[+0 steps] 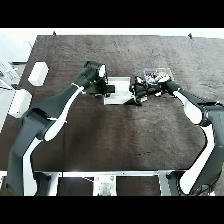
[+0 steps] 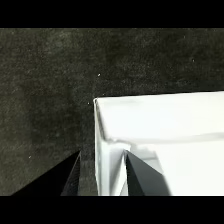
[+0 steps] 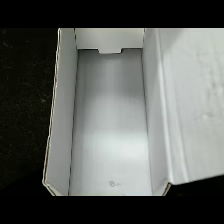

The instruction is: Fold the box and place the chain.

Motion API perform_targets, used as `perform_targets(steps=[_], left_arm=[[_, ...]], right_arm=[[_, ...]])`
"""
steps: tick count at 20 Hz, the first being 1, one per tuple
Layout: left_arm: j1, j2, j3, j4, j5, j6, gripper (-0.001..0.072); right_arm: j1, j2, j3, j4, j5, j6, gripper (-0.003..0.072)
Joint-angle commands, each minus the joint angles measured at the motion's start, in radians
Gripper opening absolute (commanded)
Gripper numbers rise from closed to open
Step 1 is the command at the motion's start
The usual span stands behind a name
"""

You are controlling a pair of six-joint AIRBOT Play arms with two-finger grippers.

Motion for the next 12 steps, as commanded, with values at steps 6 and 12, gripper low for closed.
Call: perform_targets(steps=[6,12], left_arm=[[-0.013,-0.052,0.055,0.041,-0.048,0.007,0.0328],[-0.013,-0.051,0.055,0.062,-0.047,0.022,0.0327]], right_arm=[[0.000,0.000,0.000,0.000,0.000,0.000,0.0583],[0.000,0.000,0.000,0.000,0.000,0.000,0.0583]])
